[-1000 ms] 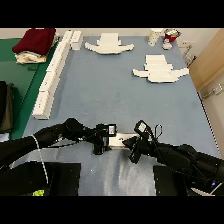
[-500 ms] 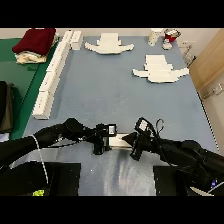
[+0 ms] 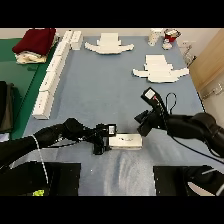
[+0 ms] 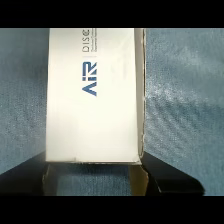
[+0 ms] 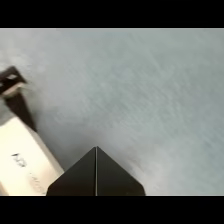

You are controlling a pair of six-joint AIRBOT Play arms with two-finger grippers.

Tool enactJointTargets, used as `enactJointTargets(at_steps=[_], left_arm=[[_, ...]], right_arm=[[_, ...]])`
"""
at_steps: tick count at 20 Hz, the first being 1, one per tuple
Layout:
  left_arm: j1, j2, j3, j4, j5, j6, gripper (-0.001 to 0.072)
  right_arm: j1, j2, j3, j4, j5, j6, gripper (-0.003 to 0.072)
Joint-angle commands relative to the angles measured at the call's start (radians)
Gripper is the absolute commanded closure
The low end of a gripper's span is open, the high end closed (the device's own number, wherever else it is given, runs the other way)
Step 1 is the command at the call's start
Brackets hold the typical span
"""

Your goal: Fold the box.

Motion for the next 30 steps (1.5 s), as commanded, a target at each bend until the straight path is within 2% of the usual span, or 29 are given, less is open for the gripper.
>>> enactJointTargets(at_steps=[1, 5, 7, 12, 21, 25, 28, 30], left_arm=[[0.000, 0.000, 0.001, 0.000, 0.000, 0.000, 0.0244], [0.000, 0.000, 0.001, 0.000, 0.000, 0.000, 0.0244], [0.000, 0.000, 0.001, 0.000, 0.000, 0.000, 0.0244], [0.000, 0.000, 0.001, 0.000, 0.000, 0.000, 0.0244], [0.000, 0.000, 0.001, 0.000, 0.000, -0.015, 0.0244], [0.063, 0.047, 0.019, 0.071, 0.026, -0.287, 0.0245], [0.218, 0.108, 0.053, 0.261, 0.135, -0.754, 0.0244], [0.352, 0.107, 0.093, 0.421, 0.158, -0.958, 0.0244]], right_arm=[[-0.137, -0.153, 0.158, -0.039, -0.225, 0.113, 0.0681], [-0.251, -0.355, 0.338, -0.043, -0.451, 0.155, 0.0681], [-0.297, -0.443, 0.406, -0.071, -0.536, 0.274, 0.0680], [-0.341, -0.542, 0.450, -0.159, -0.549, 0.513, 0.0680], [-0.343, -0.543, 0.451, -0.161, -0.543, 0.518, 0.0680], [-0.343, -0.543, 0.451, -0.161, -0.543, 0.518, 0.0680], [-0.343, -0.543, 0.451, -0.161, -0.543, 0.518, 0.0680], [-0.343, -0.543, 0.451, -0.161, -0.543, 0.518, 0.0680]])
